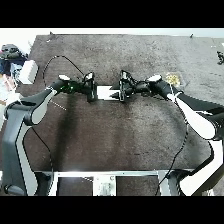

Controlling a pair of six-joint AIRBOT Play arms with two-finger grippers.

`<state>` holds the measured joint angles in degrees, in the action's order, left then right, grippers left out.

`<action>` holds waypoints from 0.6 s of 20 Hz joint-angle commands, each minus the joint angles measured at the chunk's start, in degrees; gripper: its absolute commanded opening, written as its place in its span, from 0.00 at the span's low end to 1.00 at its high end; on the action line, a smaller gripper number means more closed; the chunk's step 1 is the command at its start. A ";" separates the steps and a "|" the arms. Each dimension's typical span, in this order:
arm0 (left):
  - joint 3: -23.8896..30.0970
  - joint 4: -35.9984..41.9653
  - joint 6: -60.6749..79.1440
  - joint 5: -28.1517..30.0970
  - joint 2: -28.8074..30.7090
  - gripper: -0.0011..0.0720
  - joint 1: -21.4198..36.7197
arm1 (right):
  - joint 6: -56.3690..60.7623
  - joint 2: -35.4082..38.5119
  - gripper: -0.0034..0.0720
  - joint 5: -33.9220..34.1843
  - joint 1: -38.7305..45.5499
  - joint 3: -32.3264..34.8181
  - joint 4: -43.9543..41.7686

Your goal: Fold the box and place the chain.

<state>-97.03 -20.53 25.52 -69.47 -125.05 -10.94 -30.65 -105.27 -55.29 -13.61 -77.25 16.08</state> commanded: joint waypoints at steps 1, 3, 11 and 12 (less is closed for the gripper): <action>-0.04 0.00 0.00 0.02 -0.02 0.25 0.04 | -3.30 -1.29 0.61 1.57 -0.07 0.11 -0.33; -0.04 0.00 0.00 0.02 -0.02 0.25 0.04 | -4.39 -1.57 0.61 3.10 -0.09 0.11 -0.44; -0.04 0.00 0.00 0.02 -0.02 0.25 0.04 | -4.07 -1.53 0.59 3.69 0.09 -5.79 -0.90; -0.04 0.00 0.00 0.02 -0.02 0.25 0.04 | -4.07 -1.53 0.58 3.72 0.11 -6.32 -0.90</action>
<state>-97.06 -20.43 25.39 -69.17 -125.05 -10.83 -34.74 -106.76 -52.36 -13.58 -81.91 15.40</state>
